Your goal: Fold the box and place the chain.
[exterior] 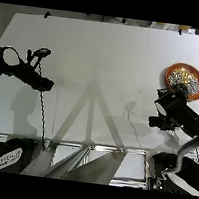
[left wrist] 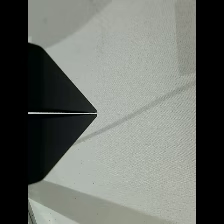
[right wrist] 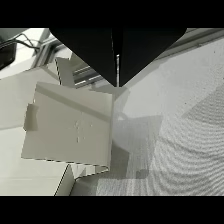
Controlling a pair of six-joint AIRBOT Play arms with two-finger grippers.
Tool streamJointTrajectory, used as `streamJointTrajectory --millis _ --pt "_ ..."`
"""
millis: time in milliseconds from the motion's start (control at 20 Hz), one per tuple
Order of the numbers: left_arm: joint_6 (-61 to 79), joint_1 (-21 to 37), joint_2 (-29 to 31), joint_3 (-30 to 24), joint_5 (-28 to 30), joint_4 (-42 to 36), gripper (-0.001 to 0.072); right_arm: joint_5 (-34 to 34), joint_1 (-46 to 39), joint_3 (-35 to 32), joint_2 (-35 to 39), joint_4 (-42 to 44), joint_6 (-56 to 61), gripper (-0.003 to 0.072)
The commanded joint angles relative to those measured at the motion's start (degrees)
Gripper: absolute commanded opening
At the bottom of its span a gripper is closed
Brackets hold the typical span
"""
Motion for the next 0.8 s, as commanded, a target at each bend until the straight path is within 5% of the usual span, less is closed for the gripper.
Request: streamJointTrajectory --millis 0,750 --pt "0.0 0.0 0.0 0.0 0.0 0.0 0.0007 0.0 0.0 0.0 0.0 0.0 0.0 0.0018" --pt "0.0 0.0 0.0 0.0 0.0 0.0 0.0007 -1.8 0.0 0.0 0.0 0.0 0.0 0.0018"
